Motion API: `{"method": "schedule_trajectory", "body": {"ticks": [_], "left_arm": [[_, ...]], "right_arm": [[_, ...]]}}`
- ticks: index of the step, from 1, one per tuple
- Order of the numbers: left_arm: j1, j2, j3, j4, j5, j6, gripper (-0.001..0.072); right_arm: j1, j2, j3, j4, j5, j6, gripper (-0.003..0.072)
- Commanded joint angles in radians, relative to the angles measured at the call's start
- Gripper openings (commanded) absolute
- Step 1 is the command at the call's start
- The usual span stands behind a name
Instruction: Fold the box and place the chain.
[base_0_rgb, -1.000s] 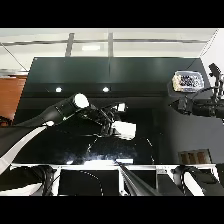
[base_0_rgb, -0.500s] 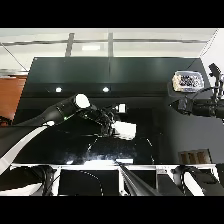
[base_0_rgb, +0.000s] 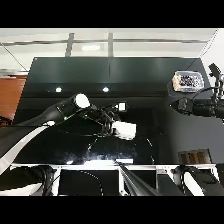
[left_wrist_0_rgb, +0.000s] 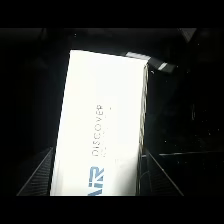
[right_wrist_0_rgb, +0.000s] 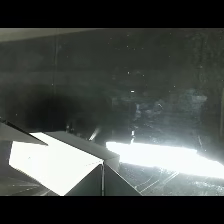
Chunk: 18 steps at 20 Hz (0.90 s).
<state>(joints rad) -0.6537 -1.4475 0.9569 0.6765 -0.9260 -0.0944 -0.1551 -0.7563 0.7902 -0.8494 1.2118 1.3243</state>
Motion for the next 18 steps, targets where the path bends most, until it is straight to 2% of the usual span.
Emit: {"method": "schedule_trajectory", "body": {"ticks": [1,6,11,14,15,17,18], "left_arm": [[-0.004,-0.008,-0.003,0.001,0.002,-0.005,0.0703],[-0.029,-0.054,-0.003,0.032,0.016,0.018,0.0704],[-0.086,-0.062,-0.003,0.102,0.175,0.009,0.0705],[-0.094,-0.063,-0.006,0.145,0.18,0.006,0.0702],[-0.092,-0.063,-0.007,0.161,0.181,-0.028,0.0623],[-0.092,-0.056,-0.006,0.221,0.166,-0.09,0.0216],[-0.085,-0.046,-0.006,0.251,0.159,-0.123,0.0201]], "right_arm": [[-0.001,0.0,0.0,0.0,0.0,0.0,0.0013],[-0.001,0.0,0.0,0.0,0.0,0.0,0.0013],[-0.001,0.0,0.0,0.0,-0.003,0.0,0.0013],[-0.001,0.0,0.0,0.0,-0.002,0.0,0.0013],[-0.001,0.0,0.0,0.0,-0.002,0.0,0.0013],[-0.001,0.0,0.0,0.0,-0.003,0.0,0.0013],[-0.001,0.0,0.0,0.0,-0.003,0.0,0.0013]]}}
